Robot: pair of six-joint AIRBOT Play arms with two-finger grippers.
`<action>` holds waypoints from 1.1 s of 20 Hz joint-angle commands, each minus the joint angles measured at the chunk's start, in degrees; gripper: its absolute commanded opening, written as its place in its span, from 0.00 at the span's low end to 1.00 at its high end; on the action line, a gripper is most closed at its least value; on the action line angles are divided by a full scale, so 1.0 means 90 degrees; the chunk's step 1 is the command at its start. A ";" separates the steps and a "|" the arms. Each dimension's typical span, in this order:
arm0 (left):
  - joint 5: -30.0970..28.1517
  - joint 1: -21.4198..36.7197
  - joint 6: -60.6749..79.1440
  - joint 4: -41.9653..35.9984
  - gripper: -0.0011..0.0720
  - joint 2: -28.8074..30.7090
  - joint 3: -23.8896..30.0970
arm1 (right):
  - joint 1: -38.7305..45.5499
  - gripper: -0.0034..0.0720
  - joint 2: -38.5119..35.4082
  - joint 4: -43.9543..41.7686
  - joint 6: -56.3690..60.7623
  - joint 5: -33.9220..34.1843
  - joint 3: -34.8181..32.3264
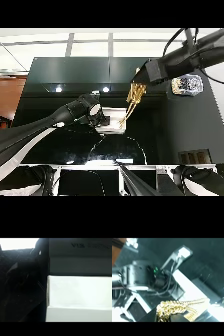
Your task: Fold the box and place the chain.
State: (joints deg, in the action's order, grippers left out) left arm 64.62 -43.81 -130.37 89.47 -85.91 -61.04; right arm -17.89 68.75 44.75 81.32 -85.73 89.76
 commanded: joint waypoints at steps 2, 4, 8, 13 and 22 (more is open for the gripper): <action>-0.0002 0.0000 0.0002 0.0002 0.05 0.0002 0.0002 | -0.0095 0.05 -0.0005 -0.0080 0.0007 -0.0236 -0.0432; -0.0002 0.0000 0.0002 0.0002 0.05 0.0002 0.0002 | -0.0175 0.05 -0.0005 -0.0078 -0.0027 -0.0401 -0.0529; -0.0002 0.0000 0.0002 0.0002 0.05 0.0002 0.0002 | -0.0452 0.05 -0.0002 -0.0107 -0.0134 -0.0362 -0.0704; 0.0000 0.0000 0.0002 0.0002 0.05 0.0002 0.0002 | -0.0903 0.05 0.0005 -0.0180 -0.0138 0.0444 -0.1018; -0.0002 0.0000 0.0002 0.0000 0.05 0.0002 0.0002 | -0.1175 0.05 0.0039 -0.0175 -0.0134 0.2300 -0.2917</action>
State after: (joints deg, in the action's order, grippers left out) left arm 64.62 -43.81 -130.37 89.47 -85.91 -61.04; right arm -28.08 68.88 43.18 80.09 -71.13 68.49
